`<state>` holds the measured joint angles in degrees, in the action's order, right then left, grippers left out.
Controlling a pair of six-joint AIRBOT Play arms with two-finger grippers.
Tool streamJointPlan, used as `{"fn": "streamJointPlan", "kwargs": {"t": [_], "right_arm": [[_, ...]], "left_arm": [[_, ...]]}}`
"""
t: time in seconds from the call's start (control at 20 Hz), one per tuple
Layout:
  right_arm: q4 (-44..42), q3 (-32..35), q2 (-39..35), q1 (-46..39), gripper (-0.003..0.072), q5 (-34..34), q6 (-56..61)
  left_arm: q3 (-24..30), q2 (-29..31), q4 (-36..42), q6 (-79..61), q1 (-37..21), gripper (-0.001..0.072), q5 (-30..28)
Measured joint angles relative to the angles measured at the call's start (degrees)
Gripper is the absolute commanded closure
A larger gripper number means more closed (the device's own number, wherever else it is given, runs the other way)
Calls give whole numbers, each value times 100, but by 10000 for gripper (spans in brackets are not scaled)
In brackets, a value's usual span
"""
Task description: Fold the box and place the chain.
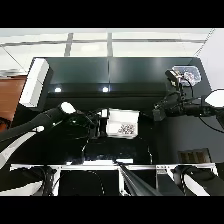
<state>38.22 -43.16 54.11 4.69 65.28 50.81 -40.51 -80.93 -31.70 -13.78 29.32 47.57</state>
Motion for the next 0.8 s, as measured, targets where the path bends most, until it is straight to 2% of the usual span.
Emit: {"fn": "streamJointPlan", "kwargs": {"t": [0.15, 0.25, 0.35, 0.4, 0.6, 0.65, 0.7, 0.75, 0.8], "right_arm": [[0, 0, 0, -2, 372, 0, 0], [0, 0, 2, 0, 371, 0, 0], [0, 0, 0, 0, 371, 0, 0], [0, 0, 0, 0, 371, -2, -2], [-15, -2, 0, 0, 367, -133, 0], [-59, -4, 0, 7, 285, -216, 7], [-105, -4, 0, 17, 86, -334, 28], [-153, -4, 4, 22, 51, -481, 81], [-186, -4, 13, 28, 51, -656, 164]], "left_arm": [[-7, -2, -83, 0, 103, -2, -50], [-7, -2, -109, 0, 133, 55, -66], [-9, 0, -118, 0, 151, 379, -72], [-9, -2, -118, 0, 157, 441, -83], [-9, -2, -127, 66, 162, 441, -94], [-9, -2, -129, 94, 157, 441, -96], [-9, -2, -131, 114, 146, 441, -98], [-9, -2, -131, 133, 127, 441, -101], [-9, -2, -136, 153, 107, 441, -116]]}}
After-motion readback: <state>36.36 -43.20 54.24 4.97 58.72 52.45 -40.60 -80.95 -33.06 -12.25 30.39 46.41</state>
